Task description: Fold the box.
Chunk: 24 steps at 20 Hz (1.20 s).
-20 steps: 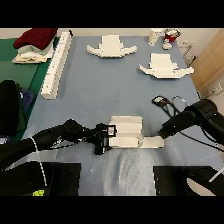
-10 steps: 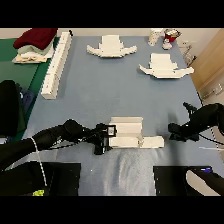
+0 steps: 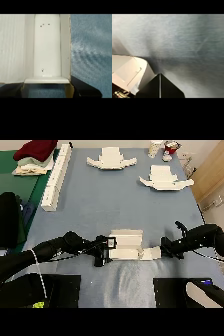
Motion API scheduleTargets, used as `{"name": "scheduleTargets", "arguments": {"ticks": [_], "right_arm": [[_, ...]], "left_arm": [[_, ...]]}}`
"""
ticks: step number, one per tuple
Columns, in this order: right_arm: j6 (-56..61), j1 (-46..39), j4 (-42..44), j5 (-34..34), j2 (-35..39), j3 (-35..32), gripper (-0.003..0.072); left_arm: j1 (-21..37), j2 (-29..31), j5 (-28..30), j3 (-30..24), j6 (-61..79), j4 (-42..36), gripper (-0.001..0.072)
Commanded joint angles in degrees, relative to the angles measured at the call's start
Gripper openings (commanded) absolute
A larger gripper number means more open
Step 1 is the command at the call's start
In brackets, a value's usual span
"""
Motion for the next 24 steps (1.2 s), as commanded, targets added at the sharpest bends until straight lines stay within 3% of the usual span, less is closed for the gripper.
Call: {"name": "scheduleTargets", "arguments": {"ticks": [1,7,12,24], "right_arm": [[-3.41,-0.09,3.43,-2.01,-0.07,-0.57,0.0004],[-3.76,0.17,3.48,-0.81,-0.09,-1.33,0.0004],[-3.76,5.51,4.17,2.4,-0.02,-2.56,0.0004],[-3.1,14.27,5.4,-0.63,5.75,2.6,0.001]], "left_arm": [[0.0,0.02,0.02,0.02,0.0,0.0,0.0443],[0.0,0.02,0.02,0.02,0.0,0.0,0.0443],[0.0,0.04,0.02,0.02,0.0,0.0,0.0443],[0.0,0.02,0.02,0.02,0.0,0.02,0.0443]]}}
